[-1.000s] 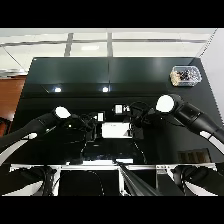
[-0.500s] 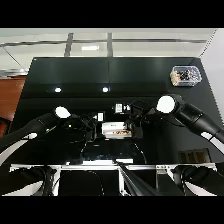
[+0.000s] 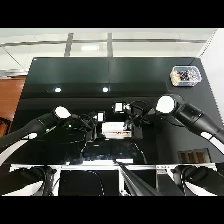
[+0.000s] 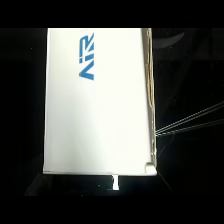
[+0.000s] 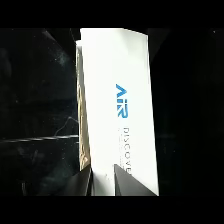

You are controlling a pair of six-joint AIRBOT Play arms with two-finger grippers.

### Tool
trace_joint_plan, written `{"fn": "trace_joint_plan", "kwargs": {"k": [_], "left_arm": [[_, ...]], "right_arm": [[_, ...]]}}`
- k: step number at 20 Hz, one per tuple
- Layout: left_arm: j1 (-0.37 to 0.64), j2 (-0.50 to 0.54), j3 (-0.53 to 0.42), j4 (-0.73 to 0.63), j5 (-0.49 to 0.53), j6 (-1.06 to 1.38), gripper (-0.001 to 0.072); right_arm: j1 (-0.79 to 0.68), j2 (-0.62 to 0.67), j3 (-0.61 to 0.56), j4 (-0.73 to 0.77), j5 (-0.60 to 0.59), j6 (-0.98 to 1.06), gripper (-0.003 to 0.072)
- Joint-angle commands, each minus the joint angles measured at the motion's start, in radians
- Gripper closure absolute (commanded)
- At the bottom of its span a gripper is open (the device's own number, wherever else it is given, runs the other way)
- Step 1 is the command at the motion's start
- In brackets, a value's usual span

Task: Fold the box and place the chain.

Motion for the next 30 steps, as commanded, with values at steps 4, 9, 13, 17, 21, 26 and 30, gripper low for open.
{"fn": "trace_joint_plan", "kwargs": {"k": [4,9,13,17,21,26,30], "left_arm": [[0.000,-0.001,0.000,0.000,0.000,0.002,0.0263],[0.000,-0.001,0.000,0.000,0.000,0.002,0.0263],[0.000,-0.001,0.000,0.000,0.000,0.002,0.0263],[0.000,-0.001,0.000,0.000,0.000,0.003,0.0263],[0.000,-0.001,0.000,0.000,0.000,0.002,0.0263],[0.000,-0.001,0.000,0.000,0.000,0.002,0.0263],[0.000,-0.001,0.000,0.000,0.000,0.002,0.0263]], "right_arm": [[0.014,-0.008,0.000,0.001,0.006,0.008,0.0475],[0.018,-0.008,-0.020,0.001,0.004,0.008,0.0475],[0.018,-0.008,-0.068,0.001,-0.006,0.008,0.0474],[0.011,0.037,-0.055,0.001,-0.002,0.077,0.0475],[-0.056,0.101,-0.049,0.006,0.073,0.509,0.0478],[-0.081,0.094,-0.168,0.366,0.006,0.658,0.0681],[-0.079,0.054,-0.185,0.434,-0.176,0.660,0.0682]]}}
